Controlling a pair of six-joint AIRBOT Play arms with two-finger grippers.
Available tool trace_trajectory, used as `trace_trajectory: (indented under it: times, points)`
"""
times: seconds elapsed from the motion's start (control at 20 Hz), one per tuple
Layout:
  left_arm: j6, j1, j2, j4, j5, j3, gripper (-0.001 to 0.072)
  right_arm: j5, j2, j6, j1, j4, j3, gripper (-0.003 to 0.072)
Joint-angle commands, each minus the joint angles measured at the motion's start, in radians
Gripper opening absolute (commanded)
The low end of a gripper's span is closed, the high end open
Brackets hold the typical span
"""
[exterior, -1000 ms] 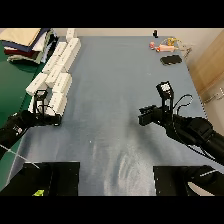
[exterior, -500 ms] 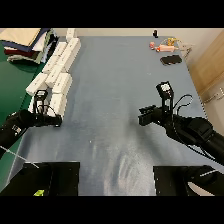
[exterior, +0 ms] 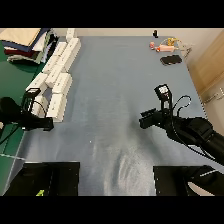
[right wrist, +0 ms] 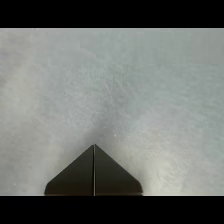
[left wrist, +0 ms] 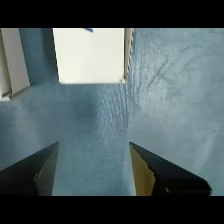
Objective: Fold the box.
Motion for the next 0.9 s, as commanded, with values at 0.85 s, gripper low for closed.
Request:
trace_trajectory:
  times: [0.85]
  points:
    - [-0.071, -0.525, -0.758, -0.3, -0.006, 0.821, 0.0014, -0.56, -0.726, 0.0, 0.0, 0.259, 0.842, 0.0003]
